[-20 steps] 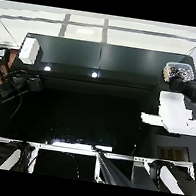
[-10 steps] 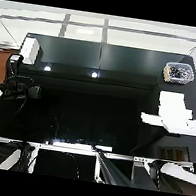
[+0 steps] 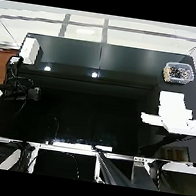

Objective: Fold the box and place the chain.

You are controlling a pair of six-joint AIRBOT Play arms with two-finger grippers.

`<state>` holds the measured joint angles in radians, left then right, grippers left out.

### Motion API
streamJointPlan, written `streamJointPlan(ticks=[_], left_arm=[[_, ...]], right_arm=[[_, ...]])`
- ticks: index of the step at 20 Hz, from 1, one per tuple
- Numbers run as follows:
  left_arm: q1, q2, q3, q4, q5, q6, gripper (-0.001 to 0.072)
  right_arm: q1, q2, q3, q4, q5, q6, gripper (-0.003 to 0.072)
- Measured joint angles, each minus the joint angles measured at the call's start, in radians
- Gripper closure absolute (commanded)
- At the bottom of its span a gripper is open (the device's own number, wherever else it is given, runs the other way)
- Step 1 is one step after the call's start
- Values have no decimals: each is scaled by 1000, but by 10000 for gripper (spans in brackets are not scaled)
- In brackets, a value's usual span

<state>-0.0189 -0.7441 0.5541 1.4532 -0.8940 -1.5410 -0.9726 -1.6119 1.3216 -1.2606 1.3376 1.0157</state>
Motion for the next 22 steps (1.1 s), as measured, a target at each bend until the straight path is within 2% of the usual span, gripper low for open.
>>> streamJointPlan(ticks=[1,2,3,4,5,10,15,19,22], left_arm=[[0,0,0,0,0,0,7],[0,0,0,-2,0,0,7],[0,0,0,-3,1,0,8],[0,0,0,-3,1,0,7],[0,0,0,-3,1,0,8],[0,0,0,-3,0,-1,7],[0,0,0,-17,-5,-1,8],[-1,0,0,-42,-3,-1,7],[-1,0,0,-93,4,12,7]], right_arm=[[8,-4,2,-4,7,-26,275],[19,-7,2,-6,19,-53,446],[31,-9,3,-6,26,-78,569],[39,-11,3,-6,32,-97,581],[48,-11,3,-9,45,-114,668],[73,35,-23,89,104,-154,670],[140,195,-171,229,100,-194,669],[217,355,-343,361,57,-195,669],[298,490,-560,554,-19,-246,670]])
